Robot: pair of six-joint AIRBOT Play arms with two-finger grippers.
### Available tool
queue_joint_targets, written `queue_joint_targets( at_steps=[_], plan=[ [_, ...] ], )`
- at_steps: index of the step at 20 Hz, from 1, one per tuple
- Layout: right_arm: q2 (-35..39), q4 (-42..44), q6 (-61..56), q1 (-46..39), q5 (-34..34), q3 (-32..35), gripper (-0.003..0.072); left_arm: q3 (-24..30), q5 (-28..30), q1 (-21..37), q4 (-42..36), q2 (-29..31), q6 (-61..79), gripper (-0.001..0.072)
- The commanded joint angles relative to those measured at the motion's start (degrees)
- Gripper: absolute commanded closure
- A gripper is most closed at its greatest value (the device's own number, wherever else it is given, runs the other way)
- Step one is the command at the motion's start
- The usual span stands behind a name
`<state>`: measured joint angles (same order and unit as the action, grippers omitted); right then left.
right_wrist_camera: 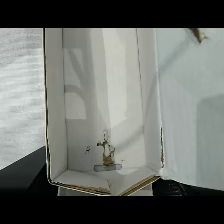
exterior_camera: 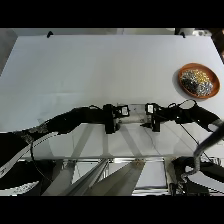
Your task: Fold the box and place the chain.
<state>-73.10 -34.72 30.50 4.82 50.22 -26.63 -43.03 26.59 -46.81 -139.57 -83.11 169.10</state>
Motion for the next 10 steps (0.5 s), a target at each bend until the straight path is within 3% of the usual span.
queue_joint_targets(
  at_steps=[1,5,8,9,10],
  plan=[
    [0.0,0.0,0.0,0.0,-0.1,0.0,0.0277,0.0,2.2,-0.7,-0.1,0.0,0.1,0.0065],
    [0.0,0.0,0.0,0.0,-0.1,0.0,0.0277,0.1,3.3,-0.7,-0.1,-0.2,0.1,0.0305],
    [0.0,0.0,0.0,0.0,-0.1,0.0,0.0277,0.1,3.2,-0.7,0.0,-0.8,0.1,0.0533],
    [0.0,0.0,0.0,0.0,-0.1,0.0,0.0277,0.1,3.2,-0.8,0.1,-1.0,0.1,0.0578],
    [0.0,0.0,0.0,0.0,-0.1,0.0,0.0277,0.1,3.2,-0.8,0.2,-1.0,0.0,0.0557]
  ],
)
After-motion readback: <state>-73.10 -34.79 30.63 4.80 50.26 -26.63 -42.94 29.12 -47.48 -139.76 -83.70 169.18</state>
